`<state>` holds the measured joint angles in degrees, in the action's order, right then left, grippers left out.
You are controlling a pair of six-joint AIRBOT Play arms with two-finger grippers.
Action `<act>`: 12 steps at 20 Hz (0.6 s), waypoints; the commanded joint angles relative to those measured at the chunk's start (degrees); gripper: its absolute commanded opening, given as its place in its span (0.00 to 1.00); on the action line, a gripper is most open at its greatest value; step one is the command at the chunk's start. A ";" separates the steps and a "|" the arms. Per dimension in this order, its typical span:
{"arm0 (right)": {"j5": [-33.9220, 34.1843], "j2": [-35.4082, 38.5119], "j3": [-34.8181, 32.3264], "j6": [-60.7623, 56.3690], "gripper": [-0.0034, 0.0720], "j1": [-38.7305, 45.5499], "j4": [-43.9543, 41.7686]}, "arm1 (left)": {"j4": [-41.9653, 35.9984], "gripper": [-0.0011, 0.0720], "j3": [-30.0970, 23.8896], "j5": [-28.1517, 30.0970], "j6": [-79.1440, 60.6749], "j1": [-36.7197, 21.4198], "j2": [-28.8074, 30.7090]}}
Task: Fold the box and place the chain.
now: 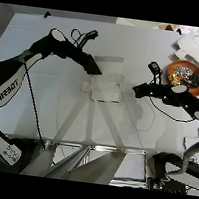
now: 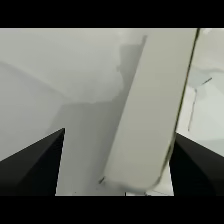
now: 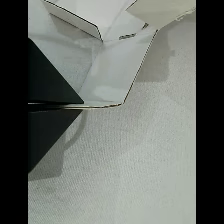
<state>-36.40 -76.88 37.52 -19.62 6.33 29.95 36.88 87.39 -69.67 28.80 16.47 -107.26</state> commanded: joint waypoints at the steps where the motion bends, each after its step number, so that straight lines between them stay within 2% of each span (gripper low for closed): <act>1: -0.02 -0.04 -0.02 0.00 0.06 -0.07 -0.02 | 3.96 0.97 0.07 1.03 -0.76 1.57 -1.31; 4: -0.02 -0.04 -0.02 0.00 0.06 -0.07 0.00 | 4.11 0.94 0.07 1.36 -0.76 1.62 -1.84; 5: -0.02 -0.04 -0.02 0.00 0.06 -0.07 -0.02 | 4.09 0.81 0.07 1.31 -0.79 1.60 -1.84; 6: 0.00 -0.04 -0.02 0.00 0.06 -0.07 -0.02 | 4.09 0.72 0.07 1.29 -0.79 1.60 -1.84; 7: 0.00 -0.04 -0.02 0.00 0.06 -0.07 -0.02 | 4.09 0.70 0.07 1.29 -0.79 1.60 -1.84; 8: 0.00 -0.04 -0.02 0.00 0.06 -0.07 0.00 | 4.09 0.63 0.07 1.20 -0.79 1.60 -1.84; 9: 0.00 -0.04 -0.02 0.00 0.06 -0.07 -0.02 | 4.07 0.42 0.07 0.72 -1.38 1.60 -1.84; 10: 0.00 -0.04 -0.02 0.00 0.06 -0.07 -0.02 | 4.02 0.28 0.07 -0.35 -3.19 1.60 -1.84; 12: 0.00 -0.04 -0.02 0.00 0.06 -0.07 -0.02 | 3.80 0.23 0.07 -2.71 -5.95 1.60 -1.84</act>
<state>-36.40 -76.88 37.52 -19.64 6.33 29.95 40.75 87.39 -69.97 25.96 18.02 -109.06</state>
